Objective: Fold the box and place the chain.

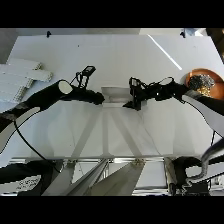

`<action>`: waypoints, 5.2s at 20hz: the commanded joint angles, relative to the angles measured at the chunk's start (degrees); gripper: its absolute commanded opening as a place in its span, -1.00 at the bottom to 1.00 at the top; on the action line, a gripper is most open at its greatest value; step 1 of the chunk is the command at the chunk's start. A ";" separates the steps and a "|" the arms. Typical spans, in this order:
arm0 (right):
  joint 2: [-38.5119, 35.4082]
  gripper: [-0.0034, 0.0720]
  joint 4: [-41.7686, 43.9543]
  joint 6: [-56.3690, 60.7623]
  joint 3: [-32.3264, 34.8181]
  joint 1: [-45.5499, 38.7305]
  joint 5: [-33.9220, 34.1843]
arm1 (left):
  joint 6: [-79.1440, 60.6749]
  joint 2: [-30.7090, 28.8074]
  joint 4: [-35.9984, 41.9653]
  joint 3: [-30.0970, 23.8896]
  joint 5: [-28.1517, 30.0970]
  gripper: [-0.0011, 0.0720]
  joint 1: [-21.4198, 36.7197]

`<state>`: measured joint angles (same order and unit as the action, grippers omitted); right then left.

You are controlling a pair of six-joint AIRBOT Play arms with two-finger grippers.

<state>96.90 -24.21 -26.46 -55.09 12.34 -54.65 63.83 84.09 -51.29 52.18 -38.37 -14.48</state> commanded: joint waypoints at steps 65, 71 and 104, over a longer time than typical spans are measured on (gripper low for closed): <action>0.02 0.47 0.00 0.00 -0.04 -0.02 0.00 | -88.30 -0.90 22.38 -2.91 -18.93 0.69 12.76; 0.02 0.47 0.00 0.00 -0.04 -0.02 0.00 | -94.09 6.91 29.49 -2.89 -15.56 0.94 11.26; 0.02 0.47 0.00 0.00 -0.04 -0.02 0.00 | -95.30 14.51 28.52 6.99 -27.41 0.94 16.09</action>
<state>96.92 -24.23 -26.48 -55.09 12.29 -54.65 -31.92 98.37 -23.20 58.54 -66.85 1.69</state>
